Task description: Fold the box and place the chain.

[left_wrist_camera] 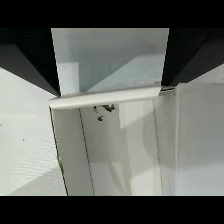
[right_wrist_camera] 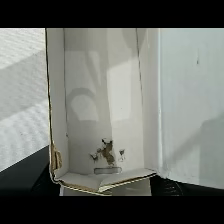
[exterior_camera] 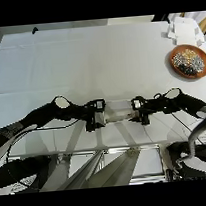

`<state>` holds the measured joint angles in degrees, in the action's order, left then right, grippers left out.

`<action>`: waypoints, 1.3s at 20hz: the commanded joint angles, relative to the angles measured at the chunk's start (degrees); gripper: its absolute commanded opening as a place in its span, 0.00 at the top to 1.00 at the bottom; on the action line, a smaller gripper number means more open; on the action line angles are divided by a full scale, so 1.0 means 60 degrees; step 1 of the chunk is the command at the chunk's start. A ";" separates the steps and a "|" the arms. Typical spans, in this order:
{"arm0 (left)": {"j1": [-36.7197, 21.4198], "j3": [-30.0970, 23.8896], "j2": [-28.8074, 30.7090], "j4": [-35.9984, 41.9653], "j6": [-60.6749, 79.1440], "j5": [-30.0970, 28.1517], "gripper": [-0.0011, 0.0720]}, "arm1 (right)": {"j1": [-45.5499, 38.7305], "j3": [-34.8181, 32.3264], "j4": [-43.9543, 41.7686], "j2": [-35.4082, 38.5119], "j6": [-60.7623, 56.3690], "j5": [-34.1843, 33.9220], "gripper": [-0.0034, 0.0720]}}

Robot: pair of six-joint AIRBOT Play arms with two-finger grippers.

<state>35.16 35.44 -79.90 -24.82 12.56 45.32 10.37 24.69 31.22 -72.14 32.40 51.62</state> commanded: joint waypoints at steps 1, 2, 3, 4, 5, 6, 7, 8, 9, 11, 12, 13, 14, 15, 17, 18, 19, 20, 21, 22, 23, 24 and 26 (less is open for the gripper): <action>0.0153 -0.0004 -0.0138 0.0138 -0.0430 -0.0535 0.02 | -0.0004 0.0011 0.0000 0.0007 0.0004 0.0000 0.53; 0.0186 -0.0004 -0.0193 0.0138 -0.0426 -0.0561 0.02 | -0.0004 0.0011 0.0000 0.0007 0.0004 0.0000 0.53; 0.0237 -0.0004 -0.0208 0.0138 -0.0426 -0.0601 0.02 | -0.0004 0.0011 0.0000 0.0007 0.0004 0.0000 0.53; 0.0280 -0.0004 -0.0215 0.0197 -0.0426 -0.0597 0.02 | -0.0004 0.0011 0.0000 0.0007 0.0004 0.0000 0.53; 0.0339 -0.0004 -0.0215 0.0295 -0.0419 -0.0608 0.02 | -0.0004 0.0011 0.0000 0.0007 0.0004 0.0000 0.53; 0.0393 -0.0004 -0.0215 0.0408 -0.0419 -0.0659 0.02 | -0.0004 0.0011 0.0000 0.0007 0.0004 0.0000 0.53; 0.0459 -0.0004 -0.0215 0.0510 -0.0419 -0.0787 0.02 | -0.0004 0.0011 0.0000 0.0007 0.0004 0.0000 0.53; 0.0521 -0.0004 -0.0215 0.0579 -0.0419 -0.0965 0.02 | -0.0004 0.0011 0.0000 0.0007 0.0004 0.0000 0.53; 0.0572 -0.0004 -0.0222 0.0583 -0.0415 -0.1093 0.02 | -0.0004 0.0011 0.0000 0.0007 0.0004 0.0000 0.53; 0.0594 -0.0004 -0.0244 0.0561 -0.0415 -0.1151 0.02 | -0.0004 0.0011 0.0000 0.0007 0.0004 0.0000 0.53; 0.0594 -0.0007 -0.0244 0.0561 -0.0419 -0.1147 0.03 | -0.0004 0.0011 0.0000 0.0007 0.0004 0.0000 0.53; 0.0594 -0.0007 -0.0244 0.0561 -0.0419 -0.1151 0.03 | -0.0004 0.0011 0.0000 0.0007 0.0004 0.0000 0.53; 0.0594 -0.0007 -0.0244 0.0561 -0.0419 -0.1151 0.04 | -0.0004 0.0011 0.0000 0.0007 0.0004 0.0004 0.53; 0.0594 -0.0007 -0.0244 0.0561 -0.0419 -0.1147 0.15 | -0.0004 0.0011 0.0000 0.0007 0.0004 0.0000 0.53; 0.0594 -0.0007 -0.0244 0.0561 -0.0419 -0.1082 0.46 | -0.0004 0.0011 0.0000 0.0007 0.0004 0.0000 0.53; 0.0597 -0.0007 -0.0244 0.0554 -0.0415 -0.1086 0.55 | -0.0004 0.0011 0.0000 0.0007 0.0004 0.0000 0.53; 0.0597 -0.0007 -0.0244 0.0539 -0.0415 -0.1086 0.63 | -0.0004 0.0011 0.0000 0.0007 0.0004 0.0000 0.53; 0.0597 -0.0007 -0.0244 0.0499 -0.0419 -0.1089 0.71 | -0.0004 0.0011 0.0000 0.0007 0.0004 0.0000 0.53; 0.0597 -0.0007 -0.0244 0.0448 -0.0415 -0.1089 0.81 | -0.0004 0.0011 0.0000 0.0007 0.0004 0.0000 0.53; 0.0597 -0.0007 -0.0244 0.0372 -0.0415 -0.1086 0.81 | -0.0004 0.0011 0.0000 0.0007 0.0004 0.0000 0.53; 0.0594 -0.0007 -0.0244 0.0342 -0.0423 -0.1089 0.81 | -0.0004 0.0011 0.0000 0.0007 0.0004 0.0000 0.53; 0.0583 -0.0007 -0.0244 0.0335 -0.0423 -0.1082 0.81 | -0.0004 0.0011 0.0000 0.0007 0.0004 0.0000 0.53; 0.0583 -0.0007 -0.0240 0.0339 -0.0419 -0.1086 0.81 | -0.0004 0.0011 0.0000 0.0007 0.0004 0.0000 0.53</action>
